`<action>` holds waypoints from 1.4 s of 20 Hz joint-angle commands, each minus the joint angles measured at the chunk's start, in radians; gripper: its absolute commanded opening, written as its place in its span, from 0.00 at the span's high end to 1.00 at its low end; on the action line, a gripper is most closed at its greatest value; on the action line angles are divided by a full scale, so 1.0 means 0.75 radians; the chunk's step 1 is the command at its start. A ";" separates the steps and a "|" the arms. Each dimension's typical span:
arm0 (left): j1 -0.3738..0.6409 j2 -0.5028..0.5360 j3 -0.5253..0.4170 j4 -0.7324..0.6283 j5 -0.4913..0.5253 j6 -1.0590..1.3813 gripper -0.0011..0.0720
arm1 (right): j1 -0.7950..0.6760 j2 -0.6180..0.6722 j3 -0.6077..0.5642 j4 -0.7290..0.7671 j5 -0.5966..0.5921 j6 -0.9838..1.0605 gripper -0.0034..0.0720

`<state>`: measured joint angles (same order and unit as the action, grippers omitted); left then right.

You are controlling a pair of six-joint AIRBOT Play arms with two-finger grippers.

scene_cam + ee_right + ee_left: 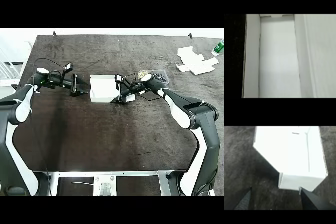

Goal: Fold the box and place the chain.

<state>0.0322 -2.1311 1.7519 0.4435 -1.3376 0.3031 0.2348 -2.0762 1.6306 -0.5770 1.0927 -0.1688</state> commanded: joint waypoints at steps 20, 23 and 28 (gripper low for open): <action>-0.033 -0.066 0.039 0.043 -0.185 0.142 0.01 | 0.001 0.001 -0.001 0.001 0.001 0.001 0.20; -0.033 -0.066 0.039 0.017 -0.176 0.123 0.01 | 0.001 0.001 -0.001 0.001 0.001 0.001 0.20; -0.061 -0.067 0.035 0.015 -0.118 0.127 0.01 | 0.001 0.001 -0.001 0.001 0.001 0.001 0.20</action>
